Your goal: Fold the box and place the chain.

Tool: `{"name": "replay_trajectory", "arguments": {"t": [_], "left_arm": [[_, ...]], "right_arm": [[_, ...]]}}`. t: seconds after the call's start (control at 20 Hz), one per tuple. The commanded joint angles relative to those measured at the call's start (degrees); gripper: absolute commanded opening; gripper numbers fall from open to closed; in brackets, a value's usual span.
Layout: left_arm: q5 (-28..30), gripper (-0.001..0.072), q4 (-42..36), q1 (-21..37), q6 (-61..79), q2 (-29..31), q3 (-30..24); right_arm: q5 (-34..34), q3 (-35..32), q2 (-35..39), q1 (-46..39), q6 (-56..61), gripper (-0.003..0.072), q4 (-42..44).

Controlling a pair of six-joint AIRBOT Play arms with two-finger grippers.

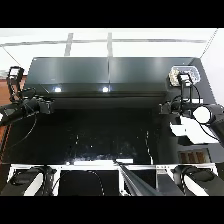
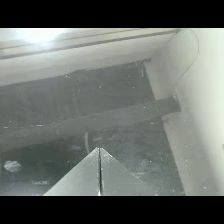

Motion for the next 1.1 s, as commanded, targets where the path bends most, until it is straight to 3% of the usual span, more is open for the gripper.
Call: {"name": "replay_trajectory", "arguments": {"t": [0.0, 0.1, 0.3, 0.35, 0.4, 0.45, 0.5, 0.6, 0.75, 0.9, 1.05], "left_arm": [[0.0, 0.003, -1.7, 0.0, 0.0, 0.0, 0.0], [0.0, 0.003, -1.9, 0.0, 0.0, 0.0, 0.0], [0.0, 0.003, -3.0, 0.0, 0.0, -0.1, 0.0], [0.0, 0.003, -3.0, 0.0, 0.0, -0.3, 0.0], [0.1, 0.0072, -3.0, 0.0, 0.0, -0.5, 0.0], [0.0, 0.0355, -3.0, 0.0, 0.0, -0.9, 0.0], [-0.1, 0.0717, -3.0, 0.0, -0.1, -1.3, 0.0], [-0.2, 0.0704, -2.3, 0.0, -0.2, -1.4, 0.0], [-0.2, 0.0701, -2.3, 0.0, -0.2, -1.4, 0.0], [-0.2, 0.0698, -2.4, 0.0, -0.2, -1.4, 0.0], [-0.2, 0.0698, -2.6, 0.0, -0.2, -1.4, 0.0]], "right_arm": [[0.0, 0.0, 0.0, 0.0, 0.0, 0.0016, 0.0], [-1.0, 0.0, 0.0, 0.0, 0.0, 0.0016, 1.1], [-11.7, -0.2, -0.1, 0.0, 0.0, 0.0022, 3.7], [-14.6, -0.3, -0.4, 0.0, 0.0, 0.03, 3.5], [-15.2, -0.3, -0.9, 0.0, -0.3, 0.0709, 3.1], [-14.4, -0.3, -1.4, -0.1, -0.2, 0.0713, 1.2], [-12.8, -0.3, -1.9, -1.0, 0.4, 0.0712, -1.3], [-9.9, -0.2, -2.2, -7.4, 8.1, 0.0712, -10.2], [-8.5, 0.7, -2.4, -28.9, 17.0, 0.0711, -19.5], [-7.5, 4.2, -4.3, -52.2, 15.8, 0.071, -13.7], [-3.0, 10.6, -9.7, -66.6, -1.9, 0.071, 0.9]]}}
